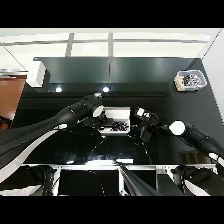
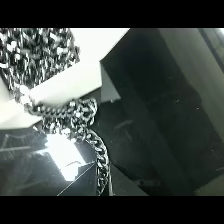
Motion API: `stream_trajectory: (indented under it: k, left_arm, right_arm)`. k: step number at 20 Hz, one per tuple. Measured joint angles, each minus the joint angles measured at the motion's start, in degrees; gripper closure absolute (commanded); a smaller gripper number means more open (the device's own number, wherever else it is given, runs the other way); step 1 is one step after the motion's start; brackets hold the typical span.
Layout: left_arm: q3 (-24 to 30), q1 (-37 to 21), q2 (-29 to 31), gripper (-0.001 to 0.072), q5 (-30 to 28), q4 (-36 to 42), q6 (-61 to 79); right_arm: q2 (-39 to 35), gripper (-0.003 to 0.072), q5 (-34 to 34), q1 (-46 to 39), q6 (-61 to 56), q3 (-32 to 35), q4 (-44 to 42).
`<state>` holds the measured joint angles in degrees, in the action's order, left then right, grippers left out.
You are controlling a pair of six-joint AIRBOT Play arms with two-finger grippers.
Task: Fold the box and place the chain.
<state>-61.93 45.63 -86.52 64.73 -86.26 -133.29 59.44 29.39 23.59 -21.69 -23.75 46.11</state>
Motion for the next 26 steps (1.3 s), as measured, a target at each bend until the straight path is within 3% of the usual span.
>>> stream_trajectory:
  k: [3,6,14,20,26]
  left_arm:
    - [0.0,0.0,0.0,0.0681,0.0,0.0,0.0]
    - [0.0,0.0,0.0,0.0681,0.0,0.0,0.0]
    - [0.0,0.0,0.0,0.0681,0.0,0.0,0.0]
    - [0.0,0.0,0.0,0.0680,0.0,0.0,0.0]
    - [0.0,0.0,0.0,0.0681,0.0,0.0,0.0]
  right_arm:
    - [-2.6,0.0668,3.8,0.0,-4.9,-2.1,0.1]
    - [-6.1,0.0668,12.2,0.0,-10.3,-6.5,1.6]
    - [-11.8,0.0668,33.2,0.0,-32.0,-27.3,7.8]
    - [-12.3,0.0669,34.4,0.0,-37.3,-37.0,3.1]
    - [-8.9,0.0668,32.1,0.1,-41.2,-34.9,0.6]
